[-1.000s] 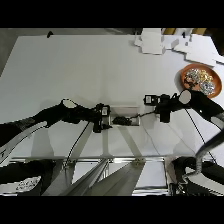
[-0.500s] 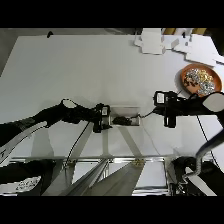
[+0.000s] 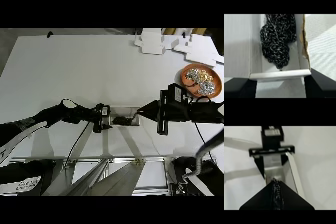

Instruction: Fold the box and place the chain.

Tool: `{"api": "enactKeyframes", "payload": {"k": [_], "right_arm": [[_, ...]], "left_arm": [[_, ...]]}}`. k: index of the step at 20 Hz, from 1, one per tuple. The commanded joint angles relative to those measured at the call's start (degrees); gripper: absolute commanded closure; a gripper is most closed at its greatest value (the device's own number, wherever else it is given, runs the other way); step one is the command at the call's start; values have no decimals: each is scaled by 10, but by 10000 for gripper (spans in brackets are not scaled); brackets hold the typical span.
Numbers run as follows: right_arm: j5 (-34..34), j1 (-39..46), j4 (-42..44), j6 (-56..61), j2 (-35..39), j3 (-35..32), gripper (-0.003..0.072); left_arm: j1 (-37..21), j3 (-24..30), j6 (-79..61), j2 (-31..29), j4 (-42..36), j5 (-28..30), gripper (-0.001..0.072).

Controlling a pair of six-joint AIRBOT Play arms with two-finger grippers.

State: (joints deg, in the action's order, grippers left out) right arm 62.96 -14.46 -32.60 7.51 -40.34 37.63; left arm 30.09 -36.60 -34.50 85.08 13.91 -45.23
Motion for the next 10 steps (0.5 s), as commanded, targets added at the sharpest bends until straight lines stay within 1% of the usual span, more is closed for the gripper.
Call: {"api": "enactKeyframes", "payload": {"k": [1, 3, 5, 7, 8, 10], "right_arm": [[-104, -87, 11, 0, -2, 0, 666], [-162, -130, -16, 2, -20, 0, 666], [-172, -152, -45, 2, -52, 0, 665], [-172, -162, -81, 31, -94, 0, 664], [-171, -162, -99, 49, -115, 0, 632], [-172, -162, -122, 64, -144, 0, 400]], "left_arm": [[0, 0, 0, 0, 0, 0, 559], [0, 0, 0, 0, 0, 0, 559], [0, 0, 0, 0, 0, 0, 559], [0, 0, 0, 0, 0, 0, 559], [0, 0, 0, 0, 0, 0, 559], [0, 0, 0, 0, 0, 0, 559]]}}
